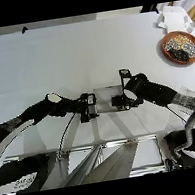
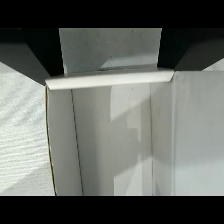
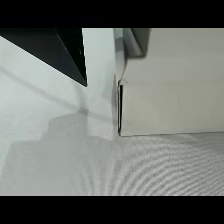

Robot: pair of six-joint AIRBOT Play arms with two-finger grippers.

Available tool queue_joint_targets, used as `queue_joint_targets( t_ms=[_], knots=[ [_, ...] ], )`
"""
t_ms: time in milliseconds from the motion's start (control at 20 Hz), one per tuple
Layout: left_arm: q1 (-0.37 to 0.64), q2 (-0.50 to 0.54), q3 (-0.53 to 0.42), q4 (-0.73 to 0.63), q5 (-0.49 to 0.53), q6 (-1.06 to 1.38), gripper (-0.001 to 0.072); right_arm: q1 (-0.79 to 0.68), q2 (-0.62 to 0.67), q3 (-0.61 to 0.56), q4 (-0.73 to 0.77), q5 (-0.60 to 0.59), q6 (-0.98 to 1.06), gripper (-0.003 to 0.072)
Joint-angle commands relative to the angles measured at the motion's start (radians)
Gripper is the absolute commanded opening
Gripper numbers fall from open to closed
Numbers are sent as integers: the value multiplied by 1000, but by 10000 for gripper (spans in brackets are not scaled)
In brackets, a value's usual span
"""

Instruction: Fold the box and place the chain.

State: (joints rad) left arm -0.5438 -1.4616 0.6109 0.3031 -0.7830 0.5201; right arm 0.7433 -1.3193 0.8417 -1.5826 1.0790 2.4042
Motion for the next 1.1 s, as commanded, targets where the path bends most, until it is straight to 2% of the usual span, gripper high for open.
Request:
queue_joint_targets(
  t_ms=[0,150,250,300,400,550,650,850,950,1050],
  knots=[
    [0,0,0,0,0,0,251,-4,11,1,-18,5,-3,430],
    [0,0,0,0,0,0,251,-4,11,1,-24,3,-3,244],
    [0,0,0,0,0,0,251,-4,11,1,-43,2,-3,163],
    [0,0,0,0,0,0,251,-4,10,1,-46,2,-3,152],
    [0,0,0,0,0,0,251,-3,10,1,-47,-3,-3,19],
    [0,0,0,0,0,0,251,-3,10,1,-45,-2,-3,22],
    [0,0,0,0,0,0,251,0,10,1,-44,-3,-3,136],
    [0,0,0,0,1,0,251,8,-2,0,-44,2,-2,140],
    [0,0,0,0,0,0,251,18,-26,0,-45,2,5,186],
    [0,0,0,0,1,0,251,29,-49,1,-44,7,5,186]
  ],
)
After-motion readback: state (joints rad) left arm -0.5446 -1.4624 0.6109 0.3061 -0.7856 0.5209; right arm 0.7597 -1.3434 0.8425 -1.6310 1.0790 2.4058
